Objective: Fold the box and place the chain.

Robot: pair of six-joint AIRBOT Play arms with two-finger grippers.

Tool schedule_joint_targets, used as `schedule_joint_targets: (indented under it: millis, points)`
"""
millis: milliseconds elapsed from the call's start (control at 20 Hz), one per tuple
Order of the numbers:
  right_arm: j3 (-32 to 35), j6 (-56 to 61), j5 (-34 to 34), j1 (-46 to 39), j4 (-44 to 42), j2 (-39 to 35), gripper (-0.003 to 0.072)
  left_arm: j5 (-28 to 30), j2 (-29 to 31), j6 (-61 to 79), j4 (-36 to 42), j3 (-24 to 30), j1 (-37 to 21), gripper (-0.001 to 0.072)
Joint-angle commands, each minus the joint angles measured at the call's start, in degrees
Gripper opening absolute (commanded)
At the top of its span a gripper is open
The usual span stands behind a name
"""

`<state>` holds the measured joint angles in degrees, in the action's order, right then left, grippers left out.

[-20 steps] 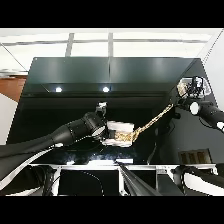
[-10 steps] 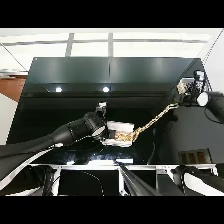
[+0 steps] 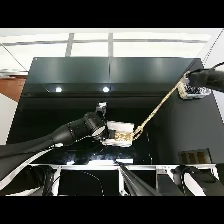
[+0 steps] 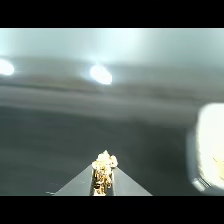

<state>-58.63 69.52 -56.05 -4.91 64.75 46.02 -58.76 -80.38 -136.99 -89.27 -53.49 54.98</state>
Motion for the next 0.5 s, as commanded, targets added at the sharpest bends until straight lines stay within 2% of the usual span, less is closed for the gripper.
schedule_joint_targets:
  millis: [0, 100, 200, 450]
  points:
    - [-7.1, -7.2, -14.8, 0.0, -13.1, -3.8, 0.0038, 0.2, 0.0, 0.0, 0.0, 0.0, 0.0, 0.0032]
    - [-8.0, -10.6, -23.5, 0.1, -19.6, -4.0, 0.0038, 0.4, 0.0, 0.0, 0.0, 0.0, 0.0, 0.0032]
    - [-7.1, -11.0, -28.6, 2.5, -21.6, -4.0, 0.0038, 0.7, 0.0, 0.0, 0.0, 0.0, 0.0, 0.0032]
    - [-0.2, -11.0, -26.8, 16.2, -22.1, -3.7, 0.0038, 0.7, 0.0, 0.0, 0.0, 0.0, 0.0, 0.0033]
